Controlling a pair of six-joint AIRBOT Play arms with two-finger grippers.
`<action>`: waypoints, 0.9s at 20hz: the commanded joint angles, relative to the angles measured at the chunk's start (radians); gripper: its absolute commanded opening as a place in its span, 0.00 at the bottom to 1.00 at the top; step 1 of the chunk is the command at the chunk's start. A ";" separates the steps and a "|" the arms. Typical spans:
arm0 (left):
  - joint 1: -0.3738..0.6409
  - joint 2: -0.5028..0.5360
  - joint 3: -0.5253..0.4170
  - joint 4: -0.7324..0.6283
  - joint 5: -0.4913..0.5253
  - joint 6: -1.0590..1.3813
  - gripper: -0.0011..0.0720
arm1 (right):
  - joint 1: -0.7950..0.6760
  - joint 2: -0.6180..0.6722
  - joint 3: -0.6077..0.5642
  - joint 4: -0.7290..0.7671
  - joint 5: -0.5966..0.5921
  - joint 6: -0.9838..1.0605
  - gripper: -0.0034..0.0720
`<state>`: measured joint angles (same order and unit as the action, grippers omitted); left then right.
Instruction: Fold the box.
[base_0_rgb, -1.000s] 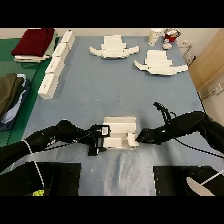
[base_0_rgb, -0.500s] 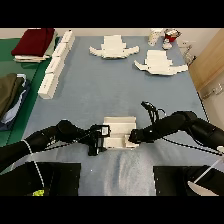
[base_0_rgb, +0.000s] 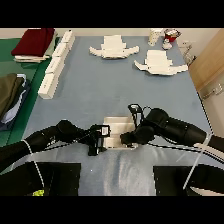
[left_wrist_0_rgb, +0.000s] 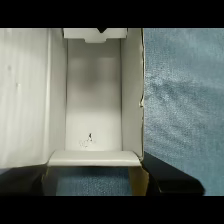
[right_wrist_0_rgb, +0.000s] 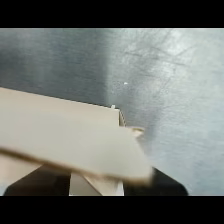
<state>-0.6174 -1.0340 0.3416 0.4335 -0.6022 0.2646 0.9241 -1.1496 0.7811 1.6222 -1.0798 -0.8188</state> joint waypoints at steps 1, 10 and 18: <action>0.000 0.000 0.000 0.000 0.000 0.000 0.75 | 0.037 -0.075 0.059 -0.092 -0.067 0.116 0.61; 0.000 0.000 0.000 0.000 0.000 0.000 0.75 | 0.038 -0.085 0.065 -0.069 -0.071 0.157 0.05; 0.000 0.000 0.000 0.000 0.000 0.000 0.75 | 0.044 -0.074 0.065 -0.055 -0.112 0.157 0.47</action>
<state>-0.6174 -1.0340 0.3416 0.4339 -0.6022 0.2657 0.9672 -1.2297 0.8459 1.5749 -1.1511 -0.6655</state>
